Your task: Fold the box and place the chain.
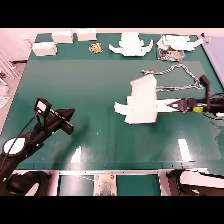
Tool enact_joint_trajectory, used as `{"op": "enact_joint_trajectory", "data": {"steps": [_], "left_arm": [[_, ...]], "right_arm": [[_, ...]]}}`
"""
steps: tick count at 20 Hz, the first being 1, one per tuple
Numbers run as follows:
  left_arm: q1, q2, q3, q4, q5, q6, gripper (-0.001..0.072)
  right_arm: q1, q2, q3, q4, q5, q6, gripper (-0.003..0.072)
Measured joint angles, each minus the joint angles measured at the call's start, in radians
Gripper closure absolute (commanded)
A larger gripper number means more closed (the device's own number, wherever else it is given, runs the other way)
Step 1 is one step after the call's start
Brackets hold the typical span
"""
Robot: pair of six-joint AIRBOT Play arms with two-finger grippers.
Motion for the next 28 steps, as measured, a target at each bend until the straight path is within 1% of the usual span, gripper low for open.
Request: {"op": "enact_joint_trajectory", "data": {"steps": [5,7,9,13,14,15,16,19,22,25,28], "left_arm": [[0.0,0.0,0.0,0.0,0.006,0.0,0.0689],[0.0,0.0,0.0,0.0,0.006,0.0,0.0689],[0.0,0.0,0.0,0.0,0.006,0.0,0.0689],[0.0,0.0,0.0,0.0,0.001,0.0,0.0686],[0.0,0.0,0.0,0.0,0.0,0.0,0.0465],[0.0,0.0,0.0,0.0,-0.001,0.001,0.0129],[0.0,0.0,0.0,0.0,-0.003,0.001,0.0089],[0.0,0.0,0.001,0.0,-0.006,0.001,0.0088],[0.0,0.0,0.001,0.0,-0.005,0.001,0.0087],[0.0,0.0,0.004,0.0,0.001,0.001,0.0087],[0.0,0.0,0.027,0.0,0.035,0.0,0.0086]], "right_arm": [[0.288,0.007,-0.026,0.058,-0.28,0.0,0.0689],[0.376,-0.006,-0.028,0.067,-0.388,0.014,0.069],[0.44,-0.03,-0.029,0.073,-0.476,0.022,0.069],[0.5,-0.09,-0.025,0.108,-0.572,0.031,0.069],[0.51,-0.1,-0.023,0.119,-0.592,0.032,0.069],[0.518,-0.106,-0.018,0.127,-0.611,0.032,0.069],[0.528,-0.111,-0.008,0.135,-0.626,0.032,0.069],[0.556,-0.133,0.045,0.146,-0.658,0.03,0.069],[0.578,-0.177,0.111,0.147,-0.655,0.027,0.069],[0.588,-0.217,0.141,0.126,-0.627,0.035,0.069],[0.591,-0.242,0.153,0.078,-0.615,0.06,0.069]]}}
